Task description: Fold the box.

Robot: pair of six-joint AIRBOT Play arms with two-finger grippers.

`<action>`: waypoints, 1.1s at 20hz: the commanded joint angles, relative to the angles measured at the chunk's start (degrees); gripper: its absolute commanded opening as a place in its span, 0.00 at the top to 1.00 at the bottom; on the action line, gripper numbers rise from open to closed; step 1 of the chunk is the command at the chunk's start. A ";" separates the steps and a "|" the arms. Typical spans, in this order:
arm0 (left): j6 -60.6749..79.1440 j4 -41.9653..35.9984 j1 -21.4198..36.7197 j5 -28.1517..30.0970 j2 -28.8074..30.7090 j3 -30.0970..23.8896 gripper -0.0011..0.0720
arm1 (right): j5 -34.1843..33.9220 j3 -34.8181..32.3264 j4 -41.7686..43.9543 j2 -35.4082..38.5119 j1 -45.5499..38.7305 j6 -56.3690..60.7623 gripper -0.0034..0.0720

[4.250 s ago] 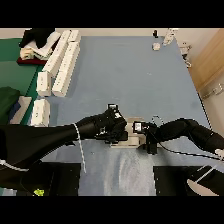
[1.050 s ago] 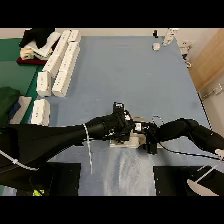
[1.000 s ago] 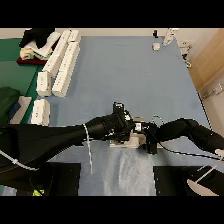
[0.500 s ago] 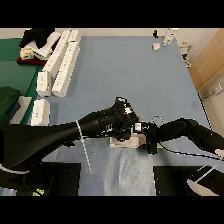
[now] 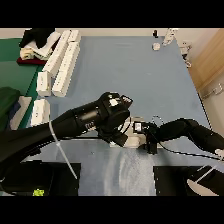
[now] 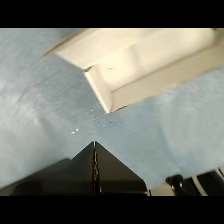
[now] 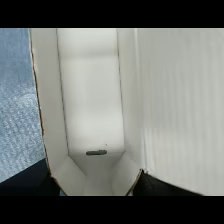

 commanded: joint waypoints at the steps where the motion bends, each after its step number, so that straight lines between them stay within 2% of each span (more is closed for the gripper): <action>1: 15.56 -7.15 1.86 8.90 4.90 -3.89 0.97 | 0.00 0.02 0.00 0.02 0.04 0.00 0.26; 4: 28.70 -12.96 7.17 12.74 10.71 -11.85 0.97 | 0.00 0.02 0.00 0.02 0.04 0.00 0.26; 7: 44.70 -21.75 15.76 15.63 15.87 -19.45 0.97 | 0.00 0.02 0.00 0.02 0.04 0.00 0.26; 12: 70.51 -24.13 29.09 16.22 21.07 -28.37 0.97 | 0.00 0.02 0.00 0.02 0.04 0.00 0.26; 13: 75.41 -25.35 31.54 16.24 21.07 -29.66 0.87 | 0.00 0.02 0.00 0.02 0.04 0.00 0.26; 14: 80.85 -27.76 33.42 17.18 21.05 -30.93 0.40 | 0.00 0.02 0.00 0.02 0.04 0.00 0.26; 15: 85.99 -31.21 35.08 20.09 21.07 -32.39 0.16 | 0.02 0.02 0.00 0.02 0.04 0.00 0.26; 18: 100.98 -41.27 38.27 27.56 21.05 -36.52 0.15 | 0.00 0.02 -0.17 0.02 0.04 0.00 0.26; 19: 104.74 -42.97 38.75 30.23 20.94 -38.32 0.03 | 0.00 0.02 -0.17 0.02 0.04 0.00 0.26; 22: 111.36 -46.23 38.73 37.66 20.28 -43.43 0.04 | 0.02 0.02 -0.17 0.02 0.04 0.00 0.26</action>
